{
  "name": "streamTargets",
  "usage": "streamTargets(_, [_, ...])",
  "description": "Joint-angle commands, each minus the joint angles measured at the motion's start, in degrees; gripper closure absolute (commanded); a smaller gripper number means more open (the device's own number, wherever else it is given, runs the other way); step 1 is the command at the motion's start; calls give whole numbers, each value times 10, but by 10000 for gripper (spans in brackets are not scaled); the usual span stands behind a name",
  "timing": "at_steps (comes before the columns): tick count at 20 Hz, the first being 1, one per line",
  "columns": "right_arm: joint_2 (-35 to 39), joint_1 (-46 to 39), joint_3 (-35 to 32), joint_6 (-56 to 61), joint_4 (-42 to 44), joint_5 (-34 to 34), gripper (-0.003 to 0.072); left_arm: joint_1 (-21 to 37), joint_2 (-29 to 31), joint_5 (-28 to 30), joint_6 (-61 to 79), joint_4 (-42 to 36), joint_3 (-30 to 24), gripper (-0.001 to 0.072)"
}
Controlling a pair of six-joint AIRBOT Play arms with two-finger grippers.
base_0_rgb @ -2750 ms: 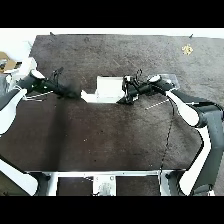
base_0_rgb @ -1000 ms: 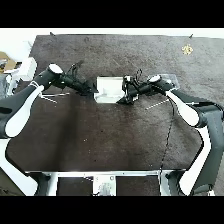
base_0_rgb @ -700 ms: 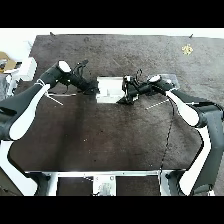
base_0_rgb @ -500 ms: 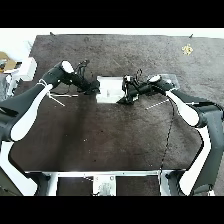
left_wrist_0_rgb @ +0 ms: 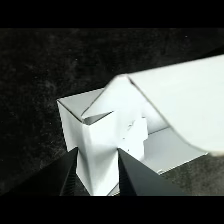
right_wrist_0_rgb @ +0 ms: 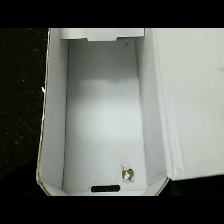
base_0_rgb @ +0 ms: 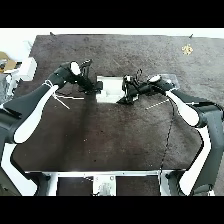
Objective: Fold the box and place the chain.
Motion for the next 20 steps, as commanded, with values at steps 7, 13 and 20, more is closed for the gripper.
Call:
streamTargets(7, [0,0,0,0,0,0,443,-71,-77,-118,-153,191,133,435])
streamTargets(13, [0,0,0,0,0,0,443,-86,-138,-194,-187,256,214,436])
streamTargets(20, [0,0,0,0,0,0,443,-86,-148,-186,-202,268,214,438])
